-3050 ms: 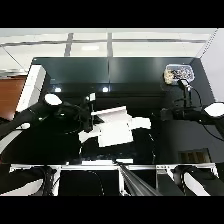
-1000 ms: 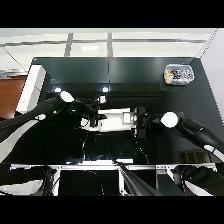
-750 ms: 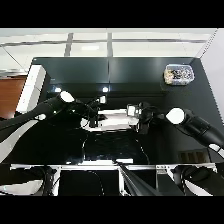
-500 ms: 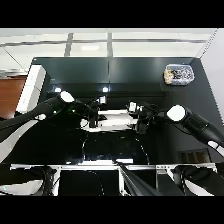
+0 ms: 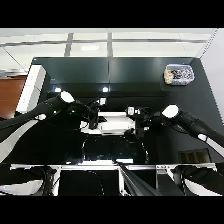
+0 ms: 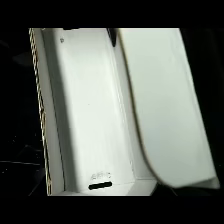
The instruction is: Fold the box and place the chain.
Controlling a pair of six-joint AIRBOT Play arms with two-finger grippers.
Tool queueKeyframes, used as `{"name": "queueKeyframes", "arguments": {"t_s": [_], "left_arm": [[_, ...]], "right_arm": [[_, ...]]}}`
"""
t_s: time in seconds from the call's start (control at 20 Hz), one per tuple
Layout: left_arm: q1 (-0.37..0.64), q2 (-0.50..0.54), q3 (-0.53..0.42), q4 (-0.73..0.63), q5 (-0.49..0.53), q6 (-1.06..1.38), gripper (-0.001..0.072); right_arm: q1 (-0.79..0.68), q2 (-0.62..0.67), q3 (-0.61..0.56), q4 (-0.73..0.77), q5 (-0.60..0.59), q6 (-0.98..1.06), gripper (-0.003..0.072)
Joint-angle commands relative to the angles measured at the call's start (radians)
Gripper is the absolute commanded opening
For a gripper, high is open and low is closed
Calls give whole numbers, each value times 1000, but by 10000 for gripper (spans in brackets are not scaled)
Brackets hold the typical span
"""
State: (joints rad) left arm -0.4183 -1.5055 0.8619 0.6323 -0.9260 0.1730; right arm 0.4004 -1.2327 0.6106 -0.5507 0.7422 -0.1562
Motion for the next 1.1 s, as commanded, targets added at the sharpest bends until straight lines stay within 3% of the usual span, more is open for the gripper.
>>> {"name": "queueKeyframes", "arguments": {"t_s": [0.0, 1.05], "left_arm": [[0, 1, 1, 0, 2, -1, 28], [-5, 1, 1, 0, 5, -1, 29]], "right_arm": [[-1, -25, -22, 20, 44, -134, 700], [31, -93, 1, -30, -84, -35, 699]]}}
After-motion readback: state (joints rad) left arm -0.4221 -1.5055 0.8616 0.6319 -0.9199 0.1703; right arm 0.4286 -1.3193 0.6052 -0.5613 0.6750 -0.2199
